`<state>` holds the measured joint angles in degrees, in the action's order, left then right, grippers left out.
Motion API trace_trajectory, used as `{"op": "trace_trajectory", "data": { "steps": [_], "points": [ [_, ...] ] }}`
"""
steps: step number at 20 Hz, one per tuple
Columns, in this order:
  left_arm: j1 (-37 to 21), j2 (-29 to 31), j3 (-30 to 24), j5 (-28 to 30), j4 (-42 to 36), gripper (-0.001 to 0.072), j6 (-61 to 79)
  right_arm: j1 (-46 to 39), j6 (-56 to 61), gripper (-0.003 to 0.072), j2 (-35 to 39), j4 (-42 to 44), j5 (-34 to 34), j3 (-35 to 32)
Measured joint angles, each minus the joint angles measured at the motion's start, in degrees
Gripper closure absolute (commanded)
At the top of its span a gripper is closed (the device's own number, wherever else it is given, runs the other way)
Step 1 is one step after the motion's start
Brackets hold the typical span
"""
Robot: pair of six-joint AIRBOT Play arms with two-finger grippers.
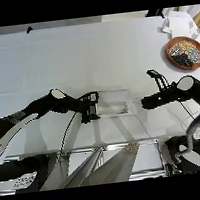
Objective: Fold the box and place the chain.
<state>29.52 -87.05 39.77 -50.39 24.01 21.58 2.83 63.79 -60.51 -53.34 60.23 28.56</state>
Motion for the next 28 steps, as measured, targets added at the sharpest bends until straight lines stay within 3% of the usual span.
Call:
{"op": "trace_trajectory", "data": {
  "steps": [5,13,28],
  "points": [
    [0.0,0.0,0.0,0.0,0.0,0.0502,0.0,0.0,-2.1,0.0667,-1.8,6.2,0.4,0.2],
    [0.0,0.0,0.0,0.0,0.0,0.0502,0.0,0.0,2.4,0.0667,-2.2,-3.5,-1.1,0.2],
    [0.0,0.0,0.0,0.0,0.0,0.0502,0.0,0.0,1.2,0.0668,-2.2,2.0,-6.6,-3.5]
  ]
}}
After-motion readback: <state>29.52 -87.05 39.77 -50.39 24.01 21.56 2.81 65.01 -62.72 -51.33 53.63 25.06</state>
